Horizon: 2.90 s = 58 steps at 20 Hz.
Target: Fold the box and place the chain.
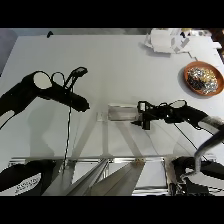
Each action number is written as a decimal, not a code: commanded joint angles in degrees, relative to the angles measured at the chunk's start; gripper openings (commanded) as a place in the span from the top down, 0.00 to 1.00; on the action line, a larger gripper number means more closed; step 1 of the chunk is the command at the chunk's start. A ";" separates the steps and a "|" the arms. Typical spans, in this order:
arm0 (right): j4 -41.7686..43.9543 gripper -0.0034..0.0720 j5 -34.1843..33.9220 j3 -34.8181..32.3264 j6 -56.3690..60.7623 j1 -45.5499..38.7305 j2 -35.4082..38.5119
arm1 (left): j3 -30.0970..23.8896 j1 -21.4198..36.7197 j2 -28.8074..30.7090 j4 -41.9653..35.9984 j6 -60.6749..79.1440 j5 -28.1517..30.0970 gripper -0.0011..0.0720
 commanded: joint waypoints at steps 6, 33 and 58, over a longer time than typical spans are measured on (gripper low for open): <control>0.00 0.47 0.13 0.07 0.02 0.00 0.07 | -3.87 -0.55 -12.33 -9.57 -4.92 5.09 0.98; -0.02 0.47 0.17 0.07 0.02 0.00 0.07 | -3.85 -8.92 -5.07 -17.94 0.20 9.60 0.55; -0.02 0.47 0.17 0.07 0.02 0.00 0.07 | 6.23 -24.46 -10.05 9.42 -36.98 16.59 0.28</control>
